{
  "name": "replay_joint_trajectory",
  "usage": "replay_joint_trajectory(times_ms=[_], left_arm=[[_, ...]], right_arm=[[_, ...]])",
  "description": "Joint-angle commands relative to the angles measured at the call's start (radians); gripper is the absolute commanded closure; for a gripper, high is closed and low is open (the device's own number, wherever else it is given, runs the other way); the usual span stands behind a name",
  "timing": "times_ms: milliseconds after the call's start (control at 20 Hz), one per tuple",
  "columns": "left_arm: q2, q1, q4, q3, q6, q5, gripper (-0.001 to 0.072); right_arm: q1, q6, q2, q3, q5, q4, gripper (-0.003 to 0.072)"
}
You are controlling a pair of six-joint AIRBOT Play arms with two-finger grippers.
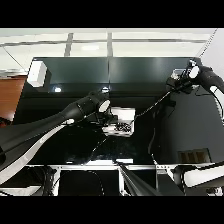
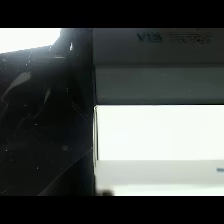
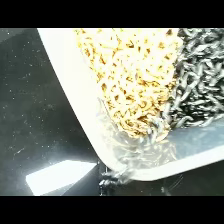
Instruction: Fold the box and place the chain.
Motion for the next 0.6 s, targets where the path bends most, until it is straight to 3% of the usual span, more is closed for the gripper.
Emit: replay_joint_trajectory(times_ms=[0,200,550], left_arm=[[0.000,0.001,0.000,0.000,0.000,0.001,0.0682],[0.000,0.001,0.000,0.000,0.000,0.001,0.0682],[0.000,0.001,0.000,0.000,0.000,0.002,0.0682]], right_arm=[[0.000,-0.105,-0.002,0.031,0.105,0.028,0.0668],[0.030,-0.266,0.231,0.023,0.265,0.030,0.0669],[0.125,-0.279,0.727,0.003,0.446,0.095,0.0668]])
